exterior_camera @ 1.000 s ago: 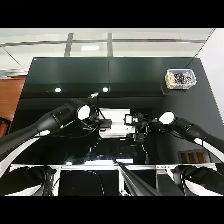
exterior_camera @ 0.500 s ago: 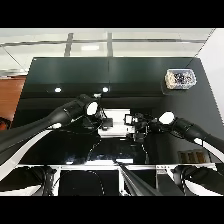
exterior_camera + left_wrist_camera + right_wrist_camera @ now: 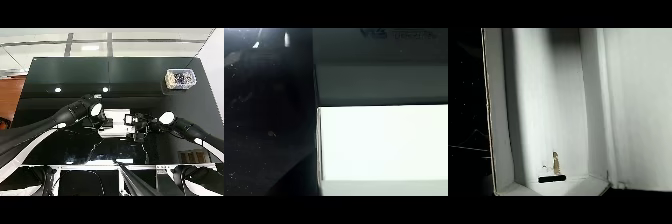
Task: Fold the box and place the chain.
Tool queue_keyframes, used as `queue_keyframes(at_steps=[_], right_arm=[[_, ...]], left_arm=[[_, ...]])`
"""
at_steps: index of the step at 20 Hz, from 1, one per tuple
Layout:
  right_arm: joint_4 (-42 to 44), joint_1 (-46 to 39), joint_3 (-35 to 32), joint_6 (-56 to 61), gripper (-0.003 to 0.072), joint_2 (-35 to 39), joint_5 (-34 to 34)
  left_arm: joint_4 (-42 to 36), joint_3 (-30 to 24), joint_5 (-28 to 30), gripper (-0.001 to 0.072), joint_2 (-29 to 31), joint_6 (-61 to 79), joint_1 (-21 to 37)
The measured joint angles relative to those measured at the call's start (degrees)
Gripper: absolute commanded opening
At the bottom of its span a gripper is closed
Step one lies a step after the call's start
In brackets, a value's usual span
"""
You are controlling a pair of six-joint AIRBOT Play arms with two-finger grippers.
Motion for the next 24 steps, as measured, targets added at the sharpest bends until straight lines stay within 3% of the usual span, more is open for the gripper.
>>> queue_keyframes(at_steps=[2, 3, 5, 6, 11, 13, 14, 15, 16, 19, 20, 21, 22, 24], right_arm=[[0.0, -0.02, 0.0, 0.0, 0.0135, 0.02, 0.02], [-0.02, 0.0, 0.0, 0.0, 0.0136, 0.02, 0.04], [-0.07, 0.0, 0.0, -0.04, 0.0135, 0.02, 0.02], [-0.04, 0.0, 0.0, -0.02, 0.0135, 0.0, -0.02], [-0.02, 0.0, 0.0, -0.02, 0.0136, 0.0, -0.04], [-0.02, 0.0, 0.0, -0.02, 0.0135, 0.0, -0.02], [-0.02, 0.0, 0.0, -0.02, 0.0136, 0.0, -0.02], [-0.02, 0.0, 0.0, -0.02, 0.0136, 0.0, -0.02], [-0.02, 0.0, 0.0, -0.02, 0.0136, 0.0, -0.02], [-0.02, 0.0, 0.0, -0.04, 0.0138, 0.0, -0.07], [-0.04, 0.0, 0.0, -0.04, 0.0266, 0.0, -0.04], [-0.07, 0.0, 0.0, 0.07, 0.0656, 0.0, -0.04], [-0.15, 0.0, 0.0, 0.87, 0.0706, 0.0, -0.09], [-1.09, 0.0, 0.0, 1.81, 0.0706, 0.07, -0.02]], left_arm=[[-0.04, 0.02, 0.11, 0.0034, -0.02, -0.02, -0.15], [-0.07, 0.04, 0.15, 0.0126, -0.04, -0.04, -0.22], [-0.98, 0.07, 1.05, 0.0384, 0.02, 0.0, -0.28], [-1.6, 0.11, 1.18, 0.0433, 0.17, 0.0, -0.31], [-0.83, 0.13, 0.28, 0.0433, 1.07, -0.2, -0.28], [-0.09, 0.11, 0.2, 0.0406, 1.18, -0.48, -0.28], [0.42, 0.09, 0.2, 0.0357, 1.2, -1.01, -0.28], [1.18, 0.07, 0.07, 0.0232, 1.25, -1.6, -0.28], [1.73, 0.07, 0.07, 0.0022, 1.25, -1.99, -0.28], [2.84, 0.07, -0.33, 0.0025, 1.27, -2.75, -0.28], [3.04, 0.07, -0.55, 0.0025, 1.27, -2.82, -0.28], [3.17, 0.07, -0.68, 0.0025, 1.27, -2.97, -0.28], [3.45, 0.07, -1.05, 0.0025, 1.29, -3.04, -0.28], [3.89, 0.07, -1.42, 0.0024, 1.29, -3.17, -0.28]])
